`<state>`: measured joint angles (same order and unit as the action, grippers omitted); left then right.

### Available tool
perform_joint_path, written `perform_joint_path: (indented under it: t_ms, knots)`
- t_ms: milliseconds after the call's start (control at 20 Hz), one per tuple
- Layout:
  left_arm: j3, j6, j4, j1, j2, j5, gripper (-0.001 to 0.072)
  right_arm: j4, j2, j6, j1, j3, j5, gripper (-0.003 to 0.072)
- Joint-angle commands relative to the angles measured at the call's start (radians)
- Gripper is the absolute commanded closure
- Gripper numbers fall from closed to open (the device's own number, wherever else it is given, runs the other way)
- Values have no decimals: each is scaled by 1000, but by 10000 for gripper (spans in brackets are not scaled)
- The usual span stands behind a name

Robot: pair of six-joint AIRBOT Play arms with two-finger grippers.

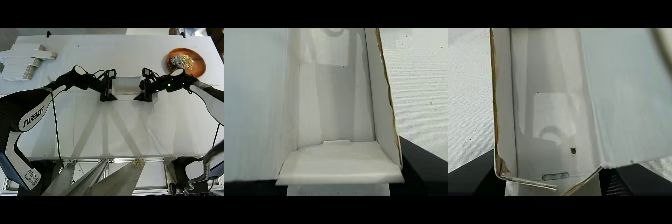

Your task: Fold the box and place the chain.

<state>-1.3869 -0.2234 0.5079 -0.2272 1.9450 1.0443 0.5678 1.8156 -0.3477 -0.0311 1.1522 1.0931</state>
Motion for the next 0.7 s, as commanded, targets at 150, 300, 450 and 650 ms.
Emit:
perform_joint_path:
  t_ms: [150,300,450,650]
  knots:
    - [0,-1,1,-1,0,3,334,1,0,0,0,1,-5,-11]
    - [0,-1,1,-1,0,3,334,2,-6,0,0,1,22,-14]
    - [0,-1,1,-1,0,3,334,41,-38,11,0,1,48,-14]
    - [0,-1,1,-1,0,3,334,131,-96,80,0,1,47,-14]
